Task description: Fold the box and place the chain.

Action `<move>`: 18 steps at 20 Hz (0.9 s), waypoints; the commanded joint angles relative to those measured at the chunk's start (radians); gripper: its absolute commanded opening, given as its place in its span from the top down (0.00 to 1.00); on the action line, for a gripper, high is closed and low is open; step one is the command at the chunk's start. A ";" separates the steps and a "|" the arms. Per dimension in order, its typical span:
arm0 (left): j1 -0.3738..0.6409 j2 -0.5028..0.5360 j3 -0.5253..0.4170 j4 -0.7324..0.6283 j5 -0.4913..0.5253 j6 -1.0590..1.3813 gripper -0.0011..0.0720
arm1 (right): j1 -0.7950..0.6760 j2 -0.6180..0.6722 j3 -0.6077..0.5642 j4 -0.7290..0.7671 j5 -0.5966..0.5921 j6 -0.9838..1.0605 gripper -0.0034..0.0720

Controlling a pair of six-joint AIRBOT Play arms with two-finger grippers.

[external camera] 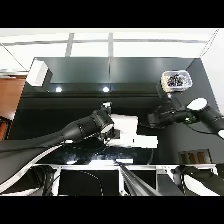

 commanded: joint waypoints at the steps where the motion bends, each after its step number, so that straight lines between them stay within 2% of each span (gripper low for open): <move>1: 0.001 -0.001 0.000 0.000 0.001 0.000 0.95 | -0.185 0.001 0.042 -0.184 0.136 0.014 0.16; 2: 0.001 -0.001 0.000 0.000 0.000 0.000 0.95 | -0.245 0.001 0.042 -0.229 0.156 0.017 0.32; 3: 0.001 -0.001 0.000 0.000 0.000 0.000 0.95 | -0.304 0.001 0.039 -0.270 0.166 0.021 0.72; 4: 0.001 -0.001 0.000 0.000 0.001 0.000 0.95 | -0.348 0.001 0.030 -0.280 0.164 0.041 0.94; 6: 0.001 -0.001 0.000 0.000 0.000 0.000 0.95 | -0.382 0.000 -0.015 -0.277 0.162 0.077 0.94; 8: 0.001 -0.001 0.000 0.000 0.001 0.000 0.95 | -0.357 0.000 -0.085 -0.270 0.153 0.136 0.94; 13: 0.001 -0.001 0.000 0.000 0.000 0.000 0.95 | -0.123 0.000 -0.233 -0.134 0.126 0.173 0.94; 16: 0.001 -0.001 0.000 0.000 0.000 0.000 0.95 | -0.018 0.000 -0.245 -0.106 0.072 0.145 0.94; 18: 0.001 -0.001 0.000 0.000 0.000 0.000 0.95 | 0.003 0.000 -0.245 0.006 0.076 0.048 0.94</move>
